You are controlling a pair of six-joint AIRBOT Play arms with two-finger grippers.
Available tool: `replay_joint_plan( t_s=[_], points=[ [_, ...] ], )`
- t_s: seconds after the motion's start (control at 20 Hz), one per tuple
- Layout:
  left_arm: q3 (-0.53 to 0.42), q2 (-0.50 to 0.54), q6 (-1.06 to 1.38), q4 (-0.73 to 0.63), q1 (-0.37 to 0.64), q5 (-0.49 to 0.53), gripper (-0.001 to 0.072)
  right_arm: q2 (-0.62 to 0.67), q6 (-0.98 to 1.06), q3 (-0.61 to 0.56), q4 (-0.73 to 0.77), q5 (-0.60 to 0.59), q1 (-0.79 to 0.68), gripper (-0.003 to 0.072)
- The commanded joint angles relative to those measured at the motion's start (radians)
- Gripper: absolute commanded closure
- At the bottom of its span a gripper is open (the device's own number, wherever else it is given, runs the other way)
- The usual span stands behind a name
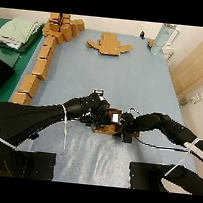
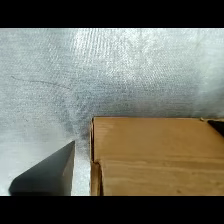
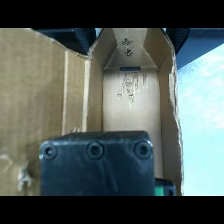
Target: Fold the box.
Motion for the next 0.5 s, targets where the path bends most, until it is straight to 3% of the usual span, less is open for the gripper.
replay_joint_plan(
  t_s=[0.0, 0.05, 0.45],
  points=[
    [0.002, 0.000, 0.006, 0.002, -0.001, 0.008, 0.0533, 0.001, 0.000, 0.000, 0.000, 0.000, 0.001, 0.0143],
    [0.002, 0.000, 0.009, 0.006, -0.001, 0.010, 0.0694, 0.001, 0.000, 0.000, 0.000, 0.000, 0.000, 0.0143],
    [0.006, 0.001, 0.014, -0.008, -0.005, 0.001, 0.0694, 0.001, 0.000, 0.000, 0.000, 0.000, 0.000, 0.0143]
  ],
)
